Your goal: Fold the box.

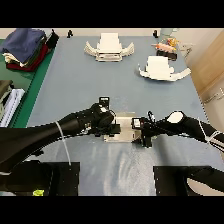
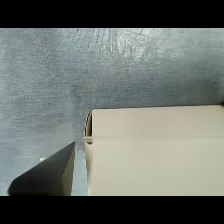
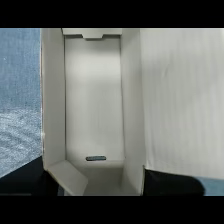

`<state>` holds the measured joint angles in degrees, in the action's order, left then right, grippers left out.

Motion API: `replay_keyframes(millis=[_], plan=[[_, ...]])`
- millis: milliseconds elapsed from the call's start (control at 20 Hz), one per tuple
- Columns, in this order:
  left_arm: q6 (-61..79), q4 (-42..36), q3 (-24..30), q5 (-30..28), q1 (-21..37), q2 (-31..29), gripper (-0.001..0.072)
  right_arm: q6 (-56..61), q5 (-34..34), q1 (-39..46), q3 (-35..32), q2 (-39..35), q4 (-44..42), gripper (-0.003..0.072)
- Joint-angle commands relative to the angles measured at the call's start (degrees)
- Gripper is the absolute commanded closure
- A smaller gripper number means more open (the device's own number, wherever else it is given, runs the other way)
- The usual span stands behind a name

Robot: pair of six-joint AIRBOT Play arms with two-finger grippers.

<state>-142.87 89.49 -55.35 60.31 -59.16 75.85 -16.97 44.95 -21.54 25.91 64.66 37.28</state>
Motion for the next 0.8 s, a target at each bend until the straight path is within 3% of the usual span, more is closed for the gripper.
replay_keyframes(millis=[0,200,300,350,400,750], plan=[[-2.0,2.1,-2.4,2.4,-1.3,3.3,0.037,0.0,0.0,0.0,0.0,0.0,0.0,0.008],[-2.1,1.9,-2.8,2.9,-1.6,5.2,0.0372,0.0,0.0,0.0,0.0,0.0,0.0,0.008],[-2.2,2.1,-2.8,3.2,-1.6,5.2,0.0606,0.0,0.0,0.0,0.0,0.0,0.0,0.008],[-2.3,1.9,-2.8,3.2,-1.6,5.2,0.062,0.0,0.0,0.0,0.0,0.0,0.0,0.008],[-2.3,1.9,-2.8,3.2,-1.6,5.2,0.0696,0.0,0.0,0.0,0.0,0.0,0.0,0.008],[-3.7,2.2,-3.4,4.8,-1.9,5.2,0.0677,0.0,0.0,0.0,0.0,0.0,0.0,0.008]])
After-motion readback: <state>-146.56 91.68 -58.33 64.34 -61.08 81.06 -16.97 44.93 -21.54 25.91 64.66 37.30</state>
